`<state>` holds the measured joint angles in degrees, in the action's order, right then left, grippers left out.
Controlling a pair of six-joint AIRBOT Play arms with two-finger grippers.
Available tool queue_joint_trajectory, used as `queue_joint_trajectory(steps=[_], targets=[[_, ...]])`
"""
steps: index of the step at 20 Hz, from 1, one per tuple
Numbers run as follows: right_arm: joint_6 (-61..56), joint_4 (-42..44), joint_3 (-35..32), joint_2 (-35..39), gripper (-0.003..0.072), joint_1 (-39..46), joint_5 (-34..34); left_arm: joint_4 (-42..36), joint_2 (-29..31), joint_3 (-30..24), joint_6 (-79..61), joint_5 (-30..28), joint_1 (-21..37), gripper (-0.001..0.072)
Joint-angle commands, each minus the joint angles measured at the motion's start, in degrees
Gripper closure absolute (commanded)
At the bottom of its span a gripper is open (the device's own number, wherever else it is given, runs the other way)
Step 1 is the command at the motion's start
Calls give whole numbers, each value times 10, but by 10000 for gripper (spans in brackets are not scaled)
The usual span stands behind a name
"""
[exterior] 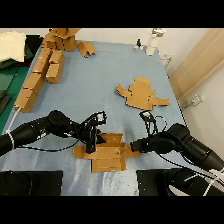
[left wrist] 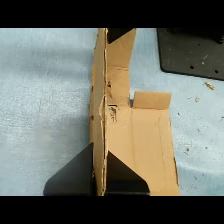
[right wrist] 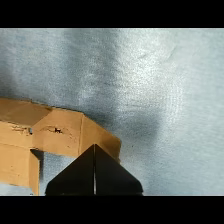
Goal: Fold the box.
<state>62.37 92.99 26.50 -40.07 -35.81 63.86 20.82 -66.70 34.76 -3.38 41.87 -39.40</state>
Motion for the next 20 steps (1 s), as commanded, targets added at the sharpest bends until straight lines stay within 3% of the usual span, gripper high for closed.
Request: queue_joint_trajectory(steps=[1,20], targets=[[0,0,0,0,685,0,0,2,0,0,10,3,0,694],[0,-1,0,1,685,0,-8,2,-10,-2,19,12,0,694]])
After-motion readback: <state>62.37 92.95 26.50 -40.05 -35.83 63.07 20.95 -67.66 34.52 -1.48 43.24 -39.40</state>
